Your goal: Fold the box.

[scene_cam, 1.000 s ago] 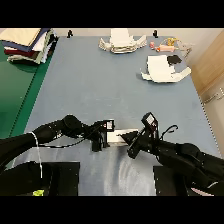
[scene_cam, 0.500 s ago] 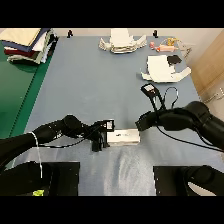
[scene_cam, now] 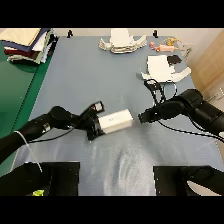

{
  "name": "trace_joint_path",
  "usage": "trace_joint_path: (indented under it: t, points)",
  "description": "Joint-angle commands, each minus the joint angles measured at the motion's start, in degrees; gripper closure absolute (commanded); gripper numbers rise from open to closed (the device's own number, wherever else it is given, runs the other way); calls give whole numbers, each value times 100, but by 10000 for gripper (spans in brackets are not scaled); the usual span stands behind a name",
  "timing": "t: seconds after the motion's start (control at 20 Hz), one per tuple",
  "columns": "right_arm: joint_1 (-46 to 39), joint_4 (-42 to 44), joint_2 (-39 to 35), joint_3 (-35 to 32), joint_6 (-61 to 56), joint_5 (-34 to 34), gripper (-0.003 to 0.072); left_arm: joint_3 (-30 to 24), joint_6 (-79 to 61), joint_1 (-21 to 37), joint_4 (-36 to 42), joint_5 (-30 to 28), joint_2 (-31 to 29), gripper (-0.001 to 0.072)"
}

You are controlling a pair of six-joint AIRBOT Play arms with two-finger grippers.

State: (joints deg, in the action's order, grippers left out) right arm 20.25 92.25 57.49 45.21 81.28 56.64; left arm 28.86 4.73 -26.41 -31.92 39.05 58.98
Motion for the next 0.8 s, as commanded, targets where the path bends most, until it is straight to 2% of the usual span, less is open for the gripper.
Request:
trace_joint_path:
  t: [0.0, 0.15, 0.25, 0.35, 0.5, 0.6, 0.75]
  points:
    - [-15, -33, 35, 26, -35, 44, 682, 472, 1569, 1375, -1272, 341, -332, 238]
    - [-15, -35, 35, 26, -35, 44, 682, 1217, 1722, 2745, -1567, 249, 20, 239]
    - [-15, -33, 35, 26, -35, 46, 682, 1987, 1729, 3471, -1572, 302, 758, 239]
    - [-15, -33, 35, 26, -35, 44, 682, 2885, 1963, 3919, -1574, 319, 1698, 238]
    - [-15, -33, 35, 26, -35, 44, 682, 4520, 2579, 4116, -1711, 275, 3187, 239]
    - [-15, -33, 35, 26, -35, 44, 682, 5724, 3213, 4109, -2072, 153, 4162, 238]
    - [-15, -33, 35, 26, -35, 44, 682, 7071, 3711, 4109, -2302, 136, 5204, 238]
